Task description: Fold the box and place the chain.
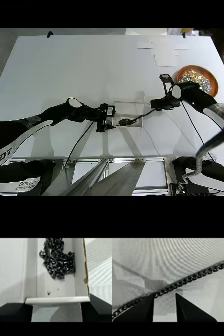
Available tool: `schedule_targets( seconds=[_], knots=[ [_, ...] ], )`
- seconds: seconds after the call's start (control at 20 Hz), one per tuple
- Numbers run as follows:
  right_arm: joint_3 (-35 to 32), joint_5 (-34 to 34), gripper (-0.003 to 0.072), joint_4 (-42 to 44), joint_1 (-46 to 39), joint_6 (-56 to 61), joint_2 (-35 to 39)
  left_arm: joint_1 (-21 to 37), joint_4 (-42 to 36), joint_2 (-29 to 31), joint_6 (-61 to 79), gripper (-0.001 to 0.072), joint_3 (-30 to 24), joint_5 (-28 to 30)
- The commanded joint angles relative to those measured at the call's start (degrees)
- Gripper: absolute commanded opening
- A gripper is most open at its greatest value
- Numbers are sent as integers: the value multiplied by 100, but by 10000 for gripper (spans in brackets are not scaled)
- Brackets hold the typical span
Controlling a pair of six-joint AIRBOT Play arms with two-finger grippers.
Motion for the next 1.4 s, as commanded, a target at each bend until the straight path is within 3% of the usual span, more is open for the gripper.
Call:
schedule_targets(
  seconds=[0.0, 0.05, 0.1, 0.15, 0.4, 0.9, 1.15, 1.35],
  knots=[
    [-4, 13, 219, -2, 33, 125, -177, 4, 2, 4, 2, 10, -2, 0],
    [-4, 35, 153, -2, 33, 122, -201, 4, 2, 4, 2, 10, -2, 0],
    [-2, 72, 39, -2, 33, 94, -203, 4, 2, 4, 2, 10, -2, 0],
    [-2, 138, 16, -2, 33, 17, -190, 4, 2, 4, 2, 10, -2, 0],
    [-2, 474, 15, -68, 179, -382, 251, 4, 2, 4, 2, 10, -2, 0],
    [-2, 1394, 15, 396, 1241, -501, 2422, 4, 2, 4, 2, 10, -2, 0],
    [-2, 1263, 15, 1325, 1808, -476, 3176, 4, 2, 4, 2, 10, -2, 0],
    [-2, 756, 15, 2031, 2205, -485, 3222, 4, 2, 4, 2, 10, -2, 0]
  ],
)
